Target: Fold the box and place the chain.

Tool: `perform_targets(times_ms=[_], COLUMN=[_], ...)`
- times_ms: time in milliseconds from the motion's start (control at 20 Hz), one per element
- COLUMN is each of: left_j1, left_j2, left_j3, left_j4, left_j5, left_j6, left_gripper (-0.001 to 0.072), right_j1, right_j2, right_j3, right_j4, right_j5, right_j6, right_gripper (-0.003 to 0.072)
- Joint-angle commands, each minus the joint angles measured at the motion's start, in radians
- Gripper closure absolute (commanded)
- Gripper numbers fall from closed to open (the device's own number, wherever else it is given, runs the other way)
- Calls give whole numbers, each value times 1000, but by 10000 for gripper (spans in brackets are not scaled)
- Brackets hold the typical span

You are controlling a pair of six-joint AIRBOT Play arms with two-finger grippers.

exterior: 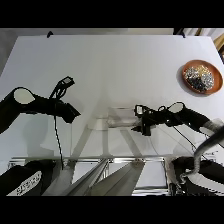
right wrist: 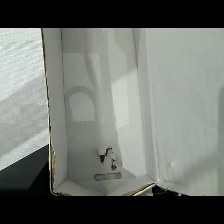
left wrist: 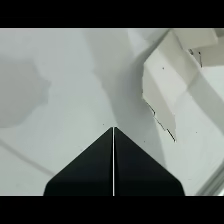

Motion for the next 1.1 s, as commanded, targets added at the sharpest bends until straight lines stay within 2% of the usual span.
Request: perform_targets(times_ms=[0, 200, 400, 550, 650, 800, 900, 1050], left_j1=[5, -92, -165, -200, -216, -231, -237, -243], left_j2=[-99, -238, -246, -246, -246, -246, -244, -243], left_j3=[-12, -12, -12, -12, -12, -12, -11, -11], left_j4=[-11, -97, -208, -258, -278, -389, -470, -488], left_j5=[1, 20, 112, 126, 118, 82, 64, 61], left_j6=[-151, -151, -147, -143, -139, -75, -19, -8], left_gripper=[703, 703, 699, 686, 608, 477, 475, 474], right_j1=[1, 1, 1, 1, 1, 1, 1, 1], right_j2=[0, 0, 0, 0, 0, 0, 0, 0], right_j3=[0, 0, 0, 0, 0, 0, 0, 0], right_j4=[0, 0, 0, 0, 0, 0, 0, 0], right_j5=[0, 0, 0, 0, 0, 0, 0, 0], right_j6=[0, 0, 0, 0, 0, 0, 0, 0], right_gripper=[228, 228, 228, 228, 228, 228, 228, 228])
